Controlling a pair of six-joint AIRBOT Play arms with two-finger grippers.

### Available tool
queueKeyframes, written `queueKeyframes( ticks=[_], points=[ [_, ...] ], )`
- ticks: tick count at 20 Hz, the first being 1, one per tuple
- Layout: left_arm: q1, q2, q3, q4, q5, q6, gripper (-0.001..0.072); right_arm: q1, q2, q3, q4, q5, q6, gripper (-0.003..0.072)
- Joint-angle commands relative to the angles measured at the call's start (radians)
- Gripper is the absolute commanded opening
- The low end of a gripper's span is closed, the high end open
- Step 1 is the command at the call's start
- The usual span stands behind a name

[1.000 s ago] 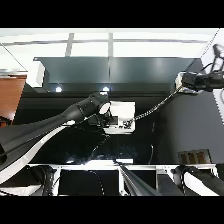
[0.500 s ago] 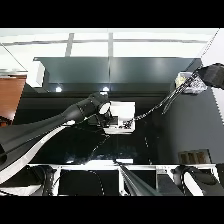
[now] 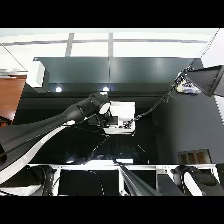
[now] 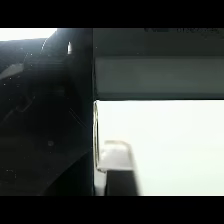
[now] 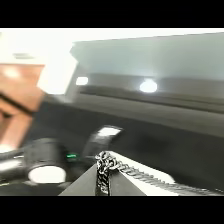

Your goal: Fold the box and place the chain.

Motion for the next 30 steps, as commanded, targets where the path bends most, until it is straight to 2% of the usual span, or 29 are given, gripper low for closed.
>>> queueKeyframes(
  ticks=[1, 5, 10, 17, 23, 30],
  points=[
    [0.000, 0.000, 0.000, 0.000, 0.000, 0.000, 0.0030, 0.001, 0.002, 0.002, 0.179, 0.000, -0.043, 0.0022],
    [0.000, 0.000, 0.000, 0.000, 0.000, 0.000, 0.0030, 0.008, 0.002, 0.002, 0.321, -0.061, -0.109, 0.0022],
    [0.000, 0.000, 0.000, 0.000, 0.000, 0.000, 0.0030, 0.149, -0.019, 0.001, 0.237, -0.124, -0.107, 0.0022],
    [0.000, 0.000, 0.000, 0.000, 0.000, 0.000, 0.0030, 0.348, -0.123, -0.011, 0.116, -0.196, -0.108, 0.0022],
    [0.000, 0.000, 0.000, 0.000, 0.000, 0.000, 0.0031, 0.369, -0.198, -0.034, 0.005, -0.204, -0.102, 0.0022],
    [0.000, 0.000, 0.000, 0.000, 0.000, 0.000, 0.0030, 0.370, -0.229, -0.168, -0.001, -0.216, -0.102, 0.0022]
  ],
)
